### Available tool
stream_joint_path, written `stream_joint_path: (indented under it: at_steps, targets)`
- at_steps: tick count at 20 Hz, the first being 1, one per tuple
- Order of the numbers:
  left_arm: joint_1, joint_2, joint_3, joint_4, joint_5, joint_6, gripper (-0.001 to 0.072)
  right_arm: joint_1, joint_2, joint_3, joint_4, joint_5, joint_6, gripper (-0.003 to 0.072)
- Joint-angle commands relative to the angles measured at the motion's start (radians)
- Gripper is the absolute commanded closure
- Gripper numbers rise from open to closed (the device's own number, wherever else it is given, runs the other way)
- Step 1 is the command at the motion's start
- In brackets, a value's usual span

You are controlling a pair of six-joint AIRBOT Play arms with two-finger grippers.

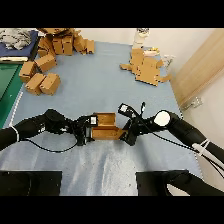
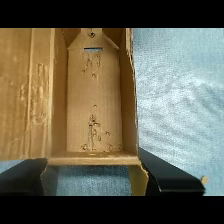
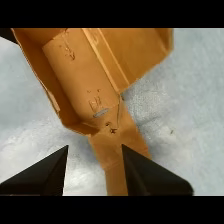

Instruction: Fold the box.

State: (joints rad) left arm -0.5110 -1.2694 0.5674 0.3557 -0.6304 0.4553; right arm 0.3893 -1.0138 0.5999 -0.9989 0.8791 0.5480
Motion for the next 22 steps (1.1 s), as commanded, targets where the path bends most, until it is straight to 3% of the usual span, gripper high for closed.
stream_joint_path:
  at_steps: [1, 8, 9, 12, 22]
  targets:
    - [-0.001, 0.000, 0.001, 0.000, 0.000, 0.000, 0.0232, 0.024, -0.035, -0.019, -0.014, -0.109, -0.100, 0.0148]
    - [0.000, 0.000, 0.001, 0.000, 0.000, 0.000, 0.0232, 0.024, -0.063, -0.013, 0.055, -0.153, -0.150, 0.0168]
    - [-0.001, 0.000, 0.001, 0.000, 0.000, 0.000, 0.0232, 0.024, -0.064, -0.013, 0.093, -0.152, -0.174, 0.0243]
    - [0.000, 0.000, 0.001, 0.000, 0.000, 0.000, 0.0232, 0.024, -0.064, -0.013, 0.169, -0.111, -0.243, 0.0576]
    - [0.000, 0.000, 0.001, 0.000, 0.000, 0.000, 0.0232, 0.024, -0.091, -0.013, 0.273, -0.106, -0.289, 0.0595]
